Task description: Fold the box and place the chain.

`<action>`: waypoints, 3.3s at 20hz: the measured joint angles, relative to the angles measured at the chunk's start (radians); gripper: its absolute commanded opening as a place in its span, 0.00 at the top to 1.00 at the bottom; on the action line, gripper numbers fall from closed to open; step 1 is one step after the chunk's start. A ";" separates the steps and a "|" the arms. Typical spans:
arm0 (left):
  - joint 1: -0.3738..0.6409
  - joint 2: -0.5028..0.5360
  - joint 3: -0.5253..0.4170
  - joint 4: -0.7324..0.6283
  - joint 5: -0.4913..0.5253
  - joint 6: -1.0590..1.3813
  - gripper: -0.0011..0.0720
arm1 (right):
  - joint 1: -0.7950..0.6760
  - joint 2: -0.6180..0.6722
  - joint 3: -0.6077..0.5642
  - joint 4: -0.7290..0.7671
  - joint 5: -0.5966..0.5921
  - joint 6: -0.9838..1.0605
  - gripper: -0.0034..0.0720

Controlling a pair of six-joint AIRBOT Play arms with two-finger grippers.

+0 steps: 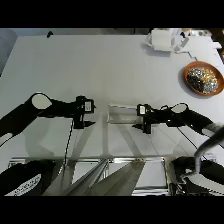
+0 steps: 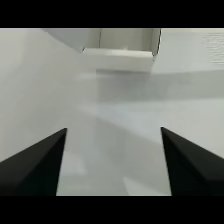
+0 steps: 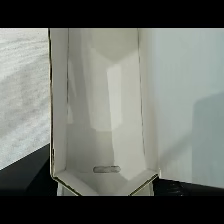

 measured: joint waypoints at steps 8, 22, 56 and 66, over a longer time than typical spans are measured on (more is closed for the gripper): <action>0.011 -0.290 0.025 -0.337 -0.043 0.497 0.03 | 0.000 0.000 0.000 0.000 0.000 0.000 0.41; 0.010 -0.401 0.090 -0.380 -0.123 0.447 0.03 | 0.000 0.000 0.000 0.000 0.000 0.000 0.41; -0.044 -0.402 0.093 -0.424 -0.072 0.384 0.96 | 0.000 0.000 0.000 0.000 0.000 0.000 0.41; -0.044 -0.402 0.093 -0.424 -0.071 0.384 0.96 | 0.000 0.000 0.000 0.000 0.000 0.000 0.42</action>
